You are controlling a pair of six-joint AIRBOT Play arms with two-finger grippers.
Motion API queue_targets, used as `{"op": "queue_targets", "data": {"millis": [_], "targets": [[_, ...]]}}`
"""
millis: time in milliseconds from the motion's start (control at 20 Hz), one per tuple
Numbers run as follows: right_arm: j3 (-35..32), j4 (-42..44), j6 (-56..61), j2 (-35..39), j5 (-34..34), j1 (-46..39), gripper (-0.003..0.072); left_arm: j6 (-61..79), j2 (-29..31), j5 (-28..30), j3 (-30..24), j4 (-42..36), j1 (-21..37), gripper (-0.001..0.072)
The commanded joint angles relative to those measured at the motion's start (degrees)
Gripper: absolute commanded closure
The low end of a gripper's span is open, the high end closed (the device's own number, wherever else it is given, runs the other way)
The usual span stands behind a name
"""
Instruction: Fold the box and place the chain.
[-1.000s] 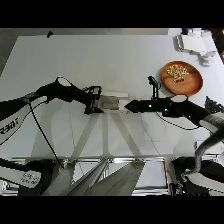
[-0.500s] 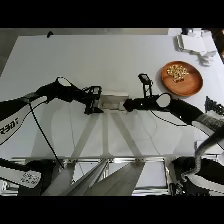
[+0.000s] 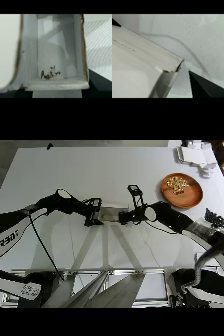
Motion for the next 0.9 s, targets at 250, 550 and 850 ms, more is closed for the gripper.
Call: {"op": "queue_targets", "data": {"millis": [250,550,850], "targets": [[4.0,-23.5,32.4,-5.0,5.5,2.8,0.0218,0.0,0.0,0.0,0.0,0.0,0.0,0.0595],[4.3,-24.2,37.4,-5.5,1.6,3.6,0.0675,0.0,0.0,0.0,0.0,0.0,0.0,0.0595],[4.3,-22.4,35.2,-2.4,4.7,3.7,0.0143,0.0,0.0,0.0,0.0,0.0,0.0,0.0595]]}}
